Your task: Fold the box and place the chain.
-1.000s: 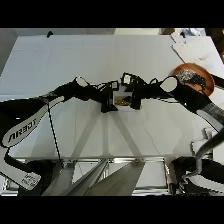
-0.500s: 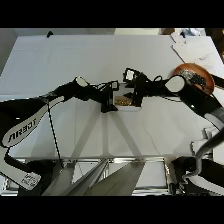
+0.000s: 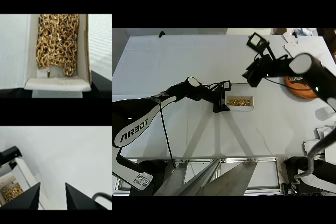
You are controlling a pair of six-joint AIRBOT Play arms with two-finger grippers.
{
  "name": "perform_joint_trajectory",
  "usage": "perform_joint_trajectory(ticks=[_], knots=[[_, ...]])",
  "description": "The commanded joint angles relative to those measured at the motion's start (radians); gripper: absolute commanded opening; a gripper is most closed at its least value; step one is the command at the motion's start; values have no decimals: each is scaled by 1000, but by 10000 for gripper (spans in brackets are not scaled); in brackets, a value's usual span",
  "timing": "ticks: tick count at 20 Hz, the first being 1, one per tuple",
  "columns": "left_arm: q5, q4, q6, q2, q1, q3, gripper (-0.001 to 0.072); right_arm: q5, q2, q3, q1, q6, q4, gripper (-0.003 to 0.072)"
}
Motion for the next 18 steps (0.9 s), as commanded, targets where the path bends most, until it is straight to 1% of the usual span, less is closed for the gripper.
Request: perform_joint_trajectory(ticks=[1, 3, 5, 7, 9, 12, 13, 15, 18], knots=[[0, 0, 1, 0, 0, 0, 155, 154, -158, 140, -39, 132, -43, 316], [0, 0, 0, 0, 0, 0, 155, 217, -213, 155, -39, 128, -45, 317], [0, 0, 0, 0, 0, 0, 155, 298, -240, 155, -39, 105, -29, 319], [0, 0, 0, 0, 0, 0, 155, 376, -235, 155, -37, 3, 11, 321], [0, 0, 0, 0, 0, 0, 155, 409, -214, 154, -31, -54, 37, 322], [0, 0, 0, 0, 0, 0, 155, 402, -174, 149, -3, -60, 37, 323], [0, 0, 0, 0, 0, 0, 155, 382, -155, 131, 11, -63, 37, 323], [0, 0, 0, 0, 0, 0, 155, 331, -115, 72, 45, -90, 29, 336], [0, 0, 0, 0, 0, 0, 155, 221, -62, -31, 92, -101, -52, 342]])
